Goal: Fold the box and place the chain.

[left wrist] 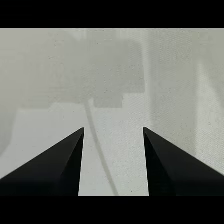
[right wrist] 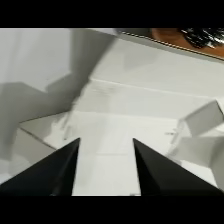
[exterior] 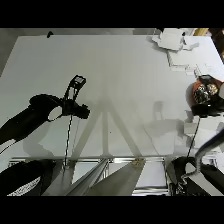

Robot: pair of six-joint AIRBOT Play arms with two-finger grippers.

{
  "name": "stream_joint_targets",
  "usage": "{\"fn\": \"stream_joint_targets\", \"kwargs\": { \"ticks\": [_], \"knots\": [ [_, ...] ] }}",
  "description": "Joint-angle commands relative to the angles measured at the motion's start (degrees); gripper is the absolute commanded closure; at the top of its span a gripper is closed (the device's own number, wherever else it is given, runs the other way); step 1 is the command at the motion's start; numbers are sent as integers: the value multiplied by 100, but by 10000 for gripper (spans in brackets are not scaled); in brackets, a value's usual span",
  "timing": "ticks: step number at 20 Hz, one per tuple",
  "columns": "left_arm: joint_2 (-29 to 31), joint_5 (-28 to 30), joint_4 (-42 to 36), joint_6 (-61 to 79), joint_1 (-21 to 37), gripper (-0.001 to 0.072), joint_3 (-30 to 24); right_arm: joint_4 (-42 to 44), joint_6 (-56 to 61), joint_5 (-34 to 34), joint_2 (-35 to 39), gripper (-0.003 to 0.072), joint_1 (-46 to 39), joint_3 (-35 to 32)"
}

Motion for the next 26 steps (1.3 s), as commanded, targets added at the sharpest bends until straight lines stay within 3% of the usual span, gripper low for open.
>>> {"fn": "stream_joint_targets", "kwargs": {
  "ticks": [1,7,14,18,20,21,23,26],
  "knots": [
    [-4,2,2,0,-4,295,-4,-597,203,-302,2,207,-1362,2],
    [-4,2,2,0,-4,295,-4,-575,186,-1032,-125,208,-3095,2],
    [-4,0,2,0,-4,295,-4,-557,-382,-1207,-726,220,-3425,2],
    [-4,0,2,0,-4,295,-4,-570,-361,-1095,-1154,301,-3425,2],
    [-4,2,2,0,-4,295,-4,-577,-354,-931,-1250,475,-3425,2],
    [-4,2,2,0,-4,295,-4,-577,-352,-850,-1252,503,-3425,2],
    [-4,2,2,0,-4,295,-4,-542,-350,-686,-1193,667,-3392,2],
    [-4,2,2,0,-4,295,-4,-131,-337,-745,-713,666,-3067,2]
  ]
}}
